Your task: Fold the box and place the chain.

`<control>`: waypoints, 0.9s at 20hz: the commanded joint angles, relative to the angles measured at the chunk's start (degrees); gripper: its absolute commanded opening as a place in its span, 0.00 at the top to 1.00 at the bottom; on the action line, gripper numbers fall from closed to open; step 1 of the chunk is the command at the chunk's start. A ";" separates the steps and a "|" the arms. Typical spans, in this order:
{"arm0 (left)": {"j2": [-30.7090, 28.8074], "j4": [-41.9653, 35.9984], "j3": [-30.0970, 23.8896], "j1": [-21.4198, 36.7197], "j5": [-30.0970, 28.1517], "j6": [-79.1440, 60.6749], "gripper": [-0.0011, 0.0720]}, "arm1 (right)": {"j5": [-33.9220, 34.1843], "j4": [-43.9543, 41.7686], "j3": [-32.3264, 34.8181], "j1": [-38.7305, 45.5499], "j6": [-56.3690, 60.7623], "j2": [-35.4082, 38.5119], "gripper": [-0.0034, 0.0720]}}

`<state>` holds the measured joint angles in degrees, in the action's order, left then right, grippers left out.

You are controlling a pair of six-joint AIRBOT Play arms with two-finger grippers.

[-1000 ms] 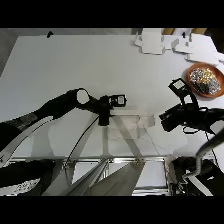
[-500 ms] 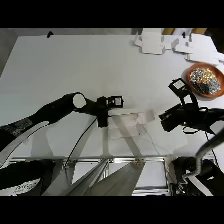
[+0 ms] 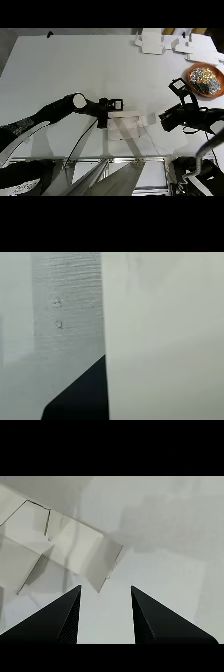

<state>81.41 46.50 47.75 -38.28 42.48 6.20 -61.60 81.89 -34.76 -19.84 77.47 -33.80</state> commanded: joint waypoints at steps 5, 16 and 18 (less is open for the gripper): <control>0.28 0.24 -0.04 -0.02 1.27 -0.81 0.97 | 0.15 -0.02 0.02 -0.04 0.00 -0.02 0.51; 0.22 0.26 0.00 -0.02 1.27 -0.81 0.97 | -0.96 -1.81 0.02 -0.04 -3.96 -0.02 0.52; 0.22 0.26 0.00 -0.02 1.27 -0.81 0.97 | -2.29 -6.62 0.22 -0.04 -10.47 -0.02 0.75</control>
